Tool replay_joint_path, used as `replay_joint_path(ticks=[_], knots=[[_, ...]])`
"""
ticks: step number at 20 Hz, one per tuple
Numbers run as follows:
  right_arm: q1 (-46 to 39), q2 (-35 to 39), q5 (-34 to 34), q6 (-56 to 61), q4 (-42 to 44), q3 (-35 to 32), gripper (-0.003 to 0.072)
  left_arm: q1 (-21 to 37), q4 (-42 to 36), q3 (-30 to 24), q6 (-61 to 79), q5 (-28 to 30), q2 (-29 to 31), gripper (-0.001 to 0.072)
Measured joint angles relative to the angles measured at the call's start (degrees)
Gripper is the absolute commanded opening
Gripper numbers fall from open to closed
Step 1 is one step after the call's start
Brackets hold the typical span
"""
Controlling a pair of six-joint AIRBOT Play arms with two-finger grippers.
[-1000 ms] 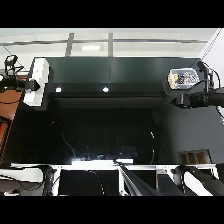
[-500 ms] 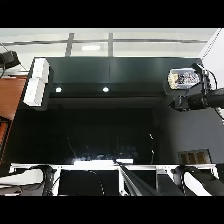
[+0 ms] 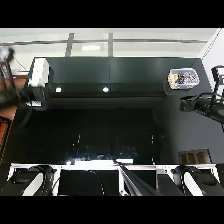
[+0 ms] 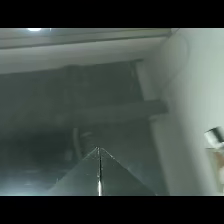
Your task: Fold the box and place the chain.
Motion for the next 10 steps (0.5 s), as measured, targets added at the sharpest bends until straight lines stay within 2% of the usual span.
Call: replay_joint_path(ticks=[2,4,10], knots=[[0.00,0.61,-1.88,-0.22,-0.85,-1.40,0.0017,-0.98,1.55,-7.13,-2.45,2.75,6.71,0.0024],[0.00,0.96,-3.17,-0.33,-1.22,-2.12,0.0017,-0.98,2.97,-10.95,-3.80,4.59,11.26,0.0025],[0.00,1.31,-4.44,-0.42,-1.86,-2.80,0.0017,-0.81,3.85,-14.62,-5.51,5.64,15.98,0.0025]])
